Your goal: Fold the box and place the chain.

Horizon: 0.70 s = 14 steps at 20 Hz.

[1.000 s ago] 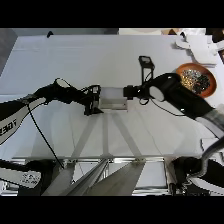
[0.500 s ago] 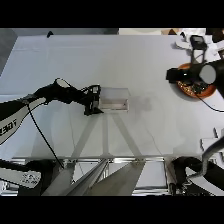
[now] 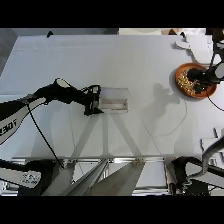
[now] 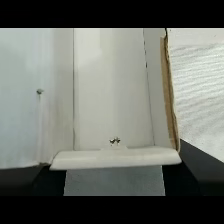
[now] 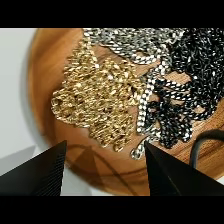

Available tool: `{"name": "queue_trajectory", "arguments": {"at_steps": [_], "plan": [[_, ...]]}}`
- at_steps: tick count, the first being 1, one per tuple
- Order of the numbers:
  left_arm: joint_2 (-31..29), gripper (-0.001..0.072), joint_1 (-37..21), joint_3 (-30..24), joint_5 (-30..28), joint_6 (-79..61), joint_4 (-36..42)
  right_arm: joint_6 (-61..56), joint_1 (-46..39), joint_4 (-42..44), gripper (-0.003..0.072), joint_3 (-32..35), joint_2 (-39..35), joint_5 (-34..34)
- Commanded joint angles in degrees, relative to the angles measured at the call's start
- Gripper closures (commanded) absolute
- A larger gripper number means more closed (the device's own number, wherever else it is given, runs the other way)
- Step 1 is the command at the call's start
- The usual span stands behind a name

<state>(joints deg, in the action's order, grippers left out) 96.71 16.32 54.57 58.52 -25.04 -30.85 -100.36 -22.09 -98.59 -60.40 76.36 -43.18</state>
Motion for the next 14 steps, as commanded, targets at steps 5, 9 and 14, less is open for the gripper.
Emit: {"name": "queue_trajectory", "arguments": {"at_steps": [5,9,14], "plan": [[0.0,0.0431,-0.02,0.02,0.0,-0.02,0.0,1.97,-3.5,0.57,0.0147,-4.92,8.76,1.49],[0.0,0.0431,-0.02,0.02,-0.02,-0.02,0.0,1.95,-3.52,1.64,0.0148,-5.31,9.14,1.05],[0.0,0.0431,-0.02,0.02,-0.02,-0.02,0.0,1.92,-3.52,2.54,0.015,-5.4,10.75,1.31]]}}
